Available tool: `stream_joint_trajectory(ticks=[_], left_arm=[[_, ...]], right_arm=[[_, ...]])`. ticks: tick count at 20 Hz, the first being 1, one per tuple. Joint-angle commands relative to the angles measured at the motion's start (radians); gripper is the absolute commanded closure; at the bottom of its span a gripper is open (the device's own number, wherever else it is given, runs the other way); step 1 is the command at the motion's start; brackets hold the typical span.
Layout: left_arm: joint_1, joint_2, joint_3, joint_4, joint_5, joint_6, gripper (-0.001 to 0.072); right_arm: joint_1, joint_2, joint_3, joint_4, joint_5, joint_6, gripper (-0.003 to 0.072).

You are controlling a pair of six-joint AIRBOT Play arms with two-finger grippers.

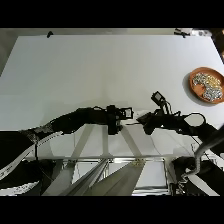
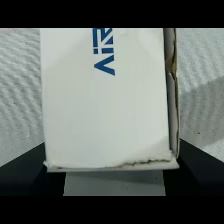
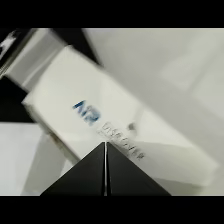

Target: Fold the box and place the chain.

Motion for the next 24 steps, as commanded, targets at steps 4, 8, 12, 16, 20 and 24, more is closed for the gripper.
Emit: stream_joint_trajectory(ticks=[4, 8, 12, 16, 20, 24], left_arm=[[0.001, 0.001, 0.0, 0.001, 0.001, 0.002, 0.0576], [0.001, 0.001, 0.0, 0.001, 0.001, 0.002, 0.0576], [0.001, 0.001, 0.0, 0.001, 0.001, 0.002, 0.0576], [0.001, 0.001, 0.0, 0.001, 0.001, 0.002, 0.0576], [0.001, 0.001, 0.0, 0.001, 0.001, 0.002, 0.0576], [0.001, 0.001, 0.0, 0.001, 0.001, 0.002, 0.0576]], right_arm=[[-0.112, 0.168, 0.002, -0.041, 0.073, 0.03, 0.0679], [-0.18, 0.198, 0.002, -0.303, 0.146, 0.257, 0.0678], [-0.245, 0.197, 0.01, -0.652, 0.146, 0.828, 0.0676], [-0.269, 0.197, 0.126, -0.906, 0.253, 1.003, 0.0676], [-0.269, 0.154, 0.369, -1.02, 0.5, 1.001, 0.0677], [-0.269, 0.013, 0.51, -1.043, 0.912, 0.974, 0.0676]])
